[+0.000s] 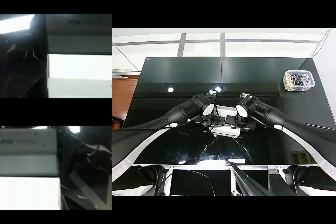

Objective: Fold the box and place the chain.

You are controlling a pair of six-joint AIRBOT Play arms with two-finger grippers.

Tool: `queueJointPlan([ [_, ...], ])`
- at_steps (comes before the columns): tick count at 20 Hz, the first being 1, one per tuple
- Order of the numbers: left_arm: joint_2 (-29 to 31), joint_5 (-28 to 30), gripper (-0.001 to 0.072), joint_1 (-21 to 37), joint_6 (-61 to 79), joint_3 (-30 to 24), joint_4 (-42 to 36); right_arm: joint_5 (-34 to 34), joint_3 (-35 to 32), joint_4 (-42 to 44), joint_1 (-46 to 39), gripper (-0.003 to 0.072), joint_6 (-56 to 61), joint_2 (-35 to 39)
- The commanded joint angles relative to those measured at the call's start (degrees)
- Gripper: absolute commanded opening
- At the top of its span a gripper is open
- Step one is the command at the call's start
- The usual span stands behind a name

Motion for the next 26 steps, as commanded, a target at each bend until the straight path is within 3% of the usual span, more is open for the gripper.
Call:
queueJointPlan([
  [1,-0.02,0.13,0.0029,0.04,0.07,-0.02,0.02,1.4,2.03,-0.09,0.02,0.0329,-4.96,1.14],
  [5,-0.02,0.11,0.0029,0.04,0.07,-0.02,0.02,7.76,3.87,-0.42,0.0,0.0329,-14.84,5.75],
  [8,-0.02,0.11,0.003,0.04,0.07,-0.02,0.02,11.17,4.02,-5.44,-0.04,0.0325,-20.39,14.08],
  [10,-0.02,0.11,0.0029,0.04,0.07,-0.02,0.02,14.82,4.02,-15.23,-0.63,0.0325,-20.85,21.05],
  [13,-0.02,0.35,0.0029,0.04,0.07,-0.02,0.02,21.16,3.87,-39.04,-3.58,0.0325,-21.35,28.2],
  [15,-0.02,0.96,0.0029,0.04,0.07,-0.02,0.02,18.36,3.13,-47.01,-9.05,0.0324,-21.68,29.14],
  [16,-0.02,1.42,0.0029,0.04,0.07,-0.02,0.02,13.84,2.1,-47.36,-13.07,0.0324,-21.66,29.14],
  [17,-0.02,1.7,0.0029,0.04,0.07,-0.02,0.02,7.5,0.26,-46.64,-18.01,0.0326,-21.59,29.05],
  [18,-0.02,1.75,0.0029,0.04,0.07,-0.02,0.02,1.44,-1.64,-45.55,-22.82,0.0402,-21.46,28.65],
  [19,-0.02,1.75,0.0029,0.09,0.07,-0.02,0.04,-5.14,-3.48,-43.04,-28.52,0.072,-21.29,27.58],
  [21,-0.02,2.16,0.0029,0.15,0.07,-0.02,0.26,-14.84,-4.83,-32.2,-39.98,0.072,-21.64,22.82],
  [23,-0.02,2.25,0.0029,0.28,0.09,-0.02,0.22,-21.31,-3.13,-15.52,-49.81,0.072,-21.64,16.02],
  [25,-0.02,1.9,0.0029,0.26,0.09,-0.02,0.22,-21.62,3.93,1.9,-55.8,0.072,-21.64,7.82],
  [26,-0.02,1.9,0.0029,0.26,0.09,-0.02,0.22,-18.99,8.79,6.12,-57.29,0.072,-21.4,3.54],
])
